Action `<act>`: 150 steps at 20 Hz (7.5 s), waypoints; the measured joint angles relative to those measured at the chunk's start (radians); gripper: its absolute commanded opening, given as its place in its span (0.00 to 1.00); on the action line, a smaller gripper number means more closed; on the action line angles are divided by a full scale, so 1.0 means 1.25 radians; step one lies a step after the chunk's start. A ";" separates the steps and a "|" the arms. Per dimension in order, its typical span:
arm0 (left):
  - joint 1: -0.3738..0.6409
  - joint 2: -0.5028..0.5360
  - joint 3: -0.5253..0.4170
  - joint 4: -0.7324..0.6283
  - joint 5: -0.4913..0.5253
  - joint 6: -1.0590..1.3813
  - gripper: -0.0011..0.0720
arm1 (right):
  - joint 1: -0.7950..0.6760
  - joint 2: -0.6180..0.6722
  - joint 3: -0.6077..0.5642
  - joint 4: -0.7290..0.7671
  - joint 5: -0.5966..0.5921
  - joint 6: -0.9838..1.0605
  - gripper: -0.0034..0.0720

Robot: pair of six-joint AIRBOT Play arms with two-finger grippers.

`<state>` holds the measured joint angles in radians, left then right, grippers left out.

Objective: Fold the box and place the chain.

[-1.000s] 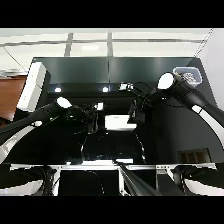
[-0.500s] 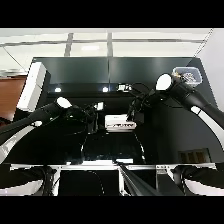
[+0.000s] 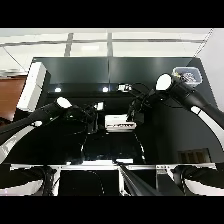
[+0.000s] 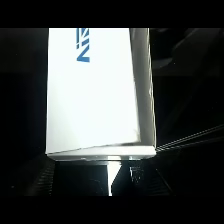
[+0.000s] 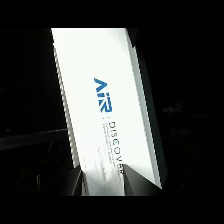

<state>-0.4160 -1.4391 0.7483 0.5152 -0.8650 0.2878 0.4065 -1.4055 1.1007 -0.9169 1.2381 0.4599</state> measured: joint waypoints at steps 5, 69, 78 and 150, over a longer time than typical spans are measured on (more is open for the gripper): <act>0.000 0.000 0.000 0.000 0.000 0.001 0.57 | 0.000 -0.001 -0.001 -0.002 0.004 0.000 0.48; 0.000 0.000 0.000 -0.003 -0.001 -0.002 0.57 | -0.079 0.060 -0.227 0.269 -0.133 0.448 0.06; 0.001 0.023 0.015 0.015 0.005 -0.011 1.00 | -0.269 0.251 -0.098 0.137 0.059 0.487 0.06; -0.298 -0.122 0.318 0.319 0.094 -0.470 0.32 | -0.457 0.339 -0.163 -0.006 0.011 0.505 0.06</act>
<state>-0.7887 -1.5921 1.1461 0.9142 -0.7479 -0.2993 -0.1654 -0.9821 0.8974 -0.9245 1.2514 1.0916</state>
